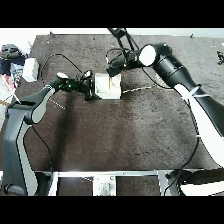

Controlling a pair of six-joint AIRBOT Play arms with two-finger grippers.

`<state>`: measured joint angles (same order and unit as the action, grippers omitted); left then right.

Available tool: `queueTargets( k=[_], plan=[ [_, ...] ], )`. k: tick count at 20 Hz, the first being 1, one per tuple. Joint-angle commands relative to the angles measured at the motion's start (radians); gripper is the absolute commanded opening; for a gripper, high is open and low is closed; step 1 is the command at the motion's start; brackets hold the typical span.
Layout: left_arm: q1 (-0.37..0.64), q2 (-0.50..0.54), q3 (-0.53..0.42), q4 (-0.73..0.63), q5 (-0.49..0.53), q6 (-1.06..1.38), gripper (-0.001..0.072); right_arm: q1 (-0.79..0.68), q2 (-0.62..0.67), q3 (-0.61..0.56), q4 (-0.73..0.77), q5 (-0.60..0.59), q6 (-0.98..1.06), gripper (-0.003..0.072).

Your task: Fold the box and place the chain.

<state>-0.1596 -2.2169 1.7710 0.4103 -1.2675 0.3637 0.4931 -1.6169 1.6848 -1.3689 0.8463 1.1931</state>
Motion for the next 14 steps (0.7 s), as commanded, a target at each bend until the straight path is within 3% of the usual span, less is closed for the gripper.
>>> queueTargets(
  k=[1, 4, 10, 14],
  plan=[
    [0.0, 0.0, 0.0, 0.0, 0.0, 0.0, 0.0394, -0.037, -0.032, -0.023, -0.053, 0.062, 0.042, 0.0445],
    [0.0, 0.0, 0.0, 0.0, 0.0, 0.0, 0.0394, -0.175, -0.007, -0.1, 0.059, 0.119, 0.068, 0.0445],
    [0.0, 0.0, 0.0, 0.0, 0.0, 0.0, 0.0394, -0.483, 0.021, -0.37, 0.102, -0.076, 0.258, 0.0445],
    [0.0, 0.0, 0.0, 0.0, 0.0, 0.0, 0.0394, -0.55, -0.015, -0.43, 0.124, -0.208, 0.36, 0.0445]
  ],
)
